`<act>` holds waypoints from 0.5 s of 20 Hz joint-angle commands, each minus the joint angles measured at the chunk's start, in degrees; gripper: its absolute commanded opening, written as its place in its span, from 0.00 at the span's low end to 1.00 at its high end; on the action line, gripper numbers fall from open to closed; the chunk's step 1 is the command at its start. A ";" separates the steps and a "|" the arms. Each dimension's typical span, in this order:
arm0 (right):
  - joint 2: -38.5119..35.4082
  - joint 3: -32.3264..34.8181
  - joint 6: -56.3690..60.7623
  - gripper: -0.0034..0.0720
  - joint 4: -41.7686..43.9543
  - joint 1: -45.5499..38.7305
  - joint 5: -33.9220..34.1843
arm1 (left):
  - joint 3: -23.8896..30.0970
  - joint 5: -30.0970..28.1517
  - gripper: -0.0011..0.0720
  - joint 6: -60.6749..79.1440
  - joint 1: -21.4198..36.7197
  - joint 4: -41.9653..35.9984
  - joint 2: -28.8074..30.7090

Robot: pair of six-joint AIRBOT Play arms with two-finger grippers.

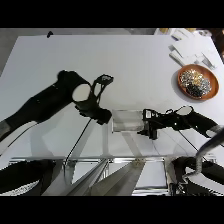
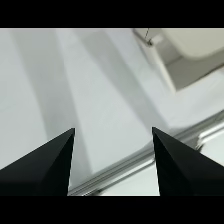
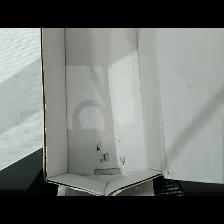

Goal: Fold the box and place the chain.

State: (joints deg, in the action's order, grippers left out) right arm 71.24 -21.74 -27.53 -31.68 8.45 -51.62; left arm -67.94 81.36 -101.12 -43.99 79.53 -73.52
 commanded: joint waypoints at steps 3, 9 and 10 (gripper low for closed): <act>-0.04 -0.04 0.04 0.57 0.00 0.00 0.00 | 13.64 -2.99 0.80 44.61 10.78 -13.16 7.63; -0.04 -0.04 0.02 0.57 0.02 0.00 0.00 | 34.62 -30.34 0.80 109.26 14.97 -34.18 5.14; -0.04 -0.04 0.02 0.57 0.00 0.00 0.00 | 34.73 -31.23 0.80 113.37 14.97 -37.77 3.56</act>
